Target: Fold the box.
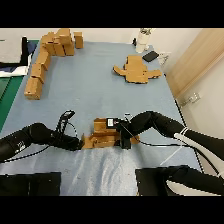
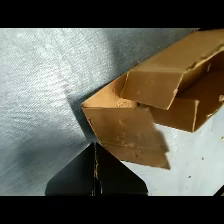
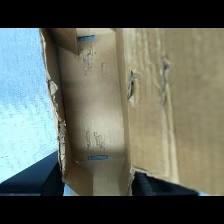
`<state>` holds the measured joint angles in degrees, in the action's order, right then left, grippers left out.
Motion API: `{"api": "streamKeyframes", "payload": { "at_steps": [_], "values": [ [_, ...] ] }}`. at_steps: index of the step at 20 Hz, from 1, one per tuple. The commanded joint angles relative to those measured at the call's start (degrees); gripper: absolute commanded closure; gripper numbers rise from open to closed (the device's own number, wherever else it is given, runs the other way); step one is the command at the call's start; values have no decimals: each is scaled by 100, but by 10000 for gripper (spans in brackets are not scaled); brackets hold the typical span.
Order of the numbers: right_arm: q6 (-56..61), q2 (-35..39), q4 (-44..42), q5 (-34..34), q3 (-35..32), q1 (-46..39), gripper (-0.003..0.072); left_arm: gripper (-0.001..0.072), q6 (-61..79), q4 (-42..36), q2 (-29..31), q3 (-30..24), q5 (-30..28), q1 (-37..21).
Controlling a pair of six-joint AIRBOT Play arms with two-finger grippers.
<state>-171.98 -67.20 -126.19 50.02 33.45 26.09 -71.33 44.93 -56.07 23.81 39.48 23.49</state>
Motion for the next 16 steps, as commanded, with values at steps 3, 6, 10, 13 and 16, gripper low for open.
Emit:
{"api": "streamKeyframes", "payload": {
  "at_steps": [3, 6, 10, 13, 16],
  "values": [
    [2, 0, -2, 0, 2, 4, 223, 699, 334, -514, 212, 44, 42, 11],
    [2, 0, -2, 2, 4, 4, 223, 698, 603, -820, 249, 79, 109, 11],
    [2, 0, -2, 0, 4, 4, 223, 697, 702, -979, 249, 79, 120, 13],
    [2, 0, -2, 0, 4, 4, 223, 696, 1073, -1370, 249, 127, 101, 11],
    [2, 0, -2, 0, 4, 4, 223, 694, 1067, -1331, 249, 286, 98, -2]
  ]
}}
